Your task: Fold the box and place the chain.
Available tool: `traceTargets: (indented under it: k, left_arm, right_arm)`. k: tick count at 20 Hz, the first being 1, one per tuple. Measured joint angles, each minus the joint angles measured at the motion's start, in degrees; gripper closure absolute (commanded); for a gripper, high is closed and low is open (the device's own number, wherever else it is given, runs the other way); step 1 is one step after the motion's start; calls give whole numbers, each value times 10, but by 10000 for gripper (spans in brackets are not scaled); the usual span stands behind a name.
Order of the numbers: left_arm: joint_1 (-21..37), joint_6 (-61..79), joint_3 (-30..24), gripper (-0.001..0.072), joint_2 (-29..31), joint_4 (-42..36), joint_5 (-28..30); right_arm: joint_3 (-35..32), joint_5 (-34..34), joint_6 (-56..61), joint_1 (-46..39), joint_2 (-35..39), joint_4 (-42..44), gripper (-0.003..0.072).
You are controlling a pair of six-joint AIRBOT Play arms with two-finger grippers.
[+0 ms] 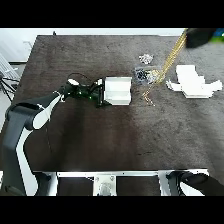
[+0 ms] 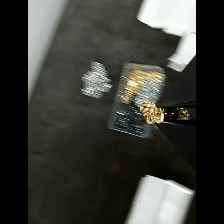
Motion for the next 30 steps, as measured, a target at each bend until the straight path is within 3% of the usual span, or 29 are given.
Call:
traceTargets:
  k: [4, 10, 11, 12, 13, 14, 18, 22, 30]
  left_arm:
    - [0, 0, 0, 295, 0, 0, 0]
    - [0, 0, 0, 295, 0, 0, 0]
    - [0, 0, 0, 295, 0, 0, 0]
    - [0, 0, 0, 295, 0, 0, 0]
    - [0, 0, 0, 295, 0, 0, 0]
    - [0, 0, 0, 295, 0, 0, 0]
    - [0, 0, 0, 295, 0, 0, 0]
    - [0, 0, 0, 295, 0, 0, 0]
    - [0, 0, 0, 295, 0, 0, 0]
  right_arm:
    - [-141, -3, 45, -36, 0, -23, 688]
    - [-329, -109, 74, -57, 0, 0, 685]
    - [-358, -129, 78, -58, 0, 2, 635]
    - [-382, -149, 82, -59, 0, 4, 395]
    - [-402, -170, 84, -62, 0, 6, 344]
    - [-417, -189, 86, -67, 0, 7, 347]
    - [-438, -241, 89, -82, 0, 14, 345]
    - [-439, -269, 61, -84, -18, 75, 345]
    - [-416, -272, -53, -85, -152, 187, 346]
